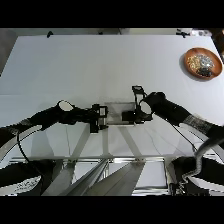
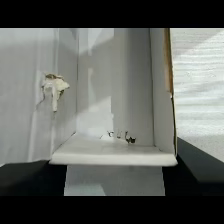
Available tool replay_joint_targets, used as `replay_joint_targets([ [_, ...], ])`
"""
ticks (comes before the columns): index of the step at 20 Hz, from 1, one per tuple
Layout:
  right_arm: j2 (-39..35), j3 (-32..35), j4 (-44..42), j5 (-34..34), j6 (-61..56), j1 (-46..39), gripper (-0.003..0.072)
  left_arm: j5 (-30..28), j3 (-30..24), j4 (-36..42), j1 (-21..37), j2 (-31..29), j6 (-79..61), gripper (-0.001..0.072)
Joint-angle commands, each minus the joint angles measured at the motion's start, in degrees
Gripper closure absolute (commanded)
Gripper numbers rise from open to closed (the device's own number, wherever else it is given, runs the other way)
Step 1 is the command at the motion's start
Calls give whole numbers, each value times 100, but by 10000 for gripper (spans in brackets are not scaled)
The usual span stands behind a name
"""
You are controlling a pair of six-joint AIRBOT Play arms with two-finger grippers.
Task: Fold the box and place the chain.
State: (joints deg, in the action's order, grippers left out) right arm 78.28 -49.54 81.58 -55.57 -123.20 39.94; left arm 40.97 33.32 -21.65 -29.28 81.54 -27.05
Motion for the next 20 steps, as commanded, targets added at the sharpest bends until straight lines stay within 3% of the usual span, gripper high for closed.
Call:
replay_joint_targets([
  [1, 79, -72, 15, -66, 31, 81, 603, 0, 2, -2, -2, -4, 4, 315],
  [2, 79, -72, 22, -105, 70, 81, 672, 0, 2, -2, -2, -4, 4, 315],
  [6, 76, -81, 164, -297, 76, 83, 669, 0, 2, -2, -2, -4, 4, 315],
  [7, 76, -81, 168, -297, 90, 83, 627, 2, 2, -2, -2, -4, 4, 315],
  [9, 76, -81, 168, -238, 90, 83, 405, 0, 2, -2, -2, -4, 4, 315],
  [10, 76, -81, 164, -212, 87, 83, 369, 0, 2, -2, -2, -4, 2, 315],
  [12, 79, -81, 164, -208, 87, 92, 379, 0, 2, -2, -2, -4, 4, 315],
  [17, 92, -81, 201, -205, 87, 118, 521, 2, 2, -2, -2, -4, 2, 315],
  [20, 103, -81, 229, -199, 87, 177, 531, 2, 2, -2, -2, -4, 2, 315],
])
